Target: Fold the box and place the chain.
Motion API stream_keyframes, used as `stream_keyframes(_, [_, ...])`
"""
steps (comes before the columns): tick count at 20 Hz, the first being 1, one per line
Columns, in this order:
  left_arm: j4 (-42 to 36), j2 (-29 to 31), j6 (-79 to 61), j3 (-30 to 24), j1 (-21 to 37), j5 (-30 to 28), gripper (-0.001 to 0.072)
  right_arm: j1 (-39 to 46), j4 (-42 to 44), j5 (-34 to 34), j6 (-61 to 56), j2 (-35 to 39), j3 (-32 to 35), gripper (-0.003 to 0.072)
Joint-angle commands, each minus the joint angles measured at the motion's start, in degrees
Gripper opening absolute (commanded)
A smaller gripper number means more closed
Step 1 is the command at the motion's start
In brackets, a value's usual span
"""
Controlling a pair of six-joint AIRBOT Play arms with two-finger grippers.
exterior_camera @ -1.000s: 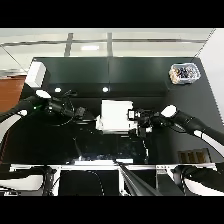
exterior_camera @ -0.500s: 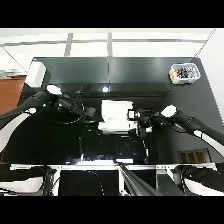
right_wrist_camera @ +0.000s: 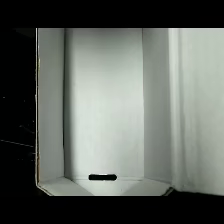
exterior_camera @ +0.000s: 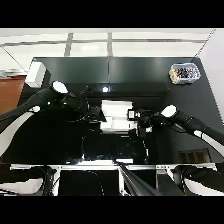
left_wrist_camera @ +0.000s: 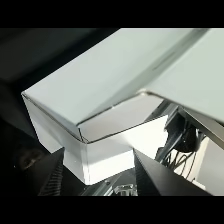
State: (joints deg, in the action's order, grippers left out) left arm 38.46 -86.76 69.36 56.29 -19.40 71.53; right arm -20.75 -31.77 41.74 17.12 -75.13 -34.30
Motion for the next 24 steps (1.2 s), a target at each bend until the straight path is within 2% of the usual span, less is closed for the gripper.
stream_keyframes(1, [5.4,0.0,7.0,1.6,-3.0,-3.2,0.0485,-0.1,0.0,0.0,0.0,0.0,0.0,0.0198])
stream_keyframes(5, [13.7,0.0,15.4,3.2,-6.6,-6.5,0.0485,-0.1,0.0,0.0,0.0,0.0,0.0,0.0198])
stream_keyframes(11, [16.2,0.0,21.5,3.2,-7.8,-10.0,0.0486,-0.1,0.0,0.0,0.0,0.0,0.0,0.0198])
stream_keyframes(15, [18.5,0.0,26.0,3.3,-8.7,-10.0,0.0486,-0.1,0.0,0.0,0.0,0.0,0.0,0.0198])
stream_keyframes(20, [39.5,0.0,44.5,5.8,-16.9,-10.4,0.0486,-0.1,0.0,0.0,0.0,0.0,0.0,0.0198])
stream_keyframes(24, [45.5,0.0,56.0,7.5,-21.2,-9.7,0.0486,-0.1,0.0,0.0,0.0,0.0,0.0,0.0198])
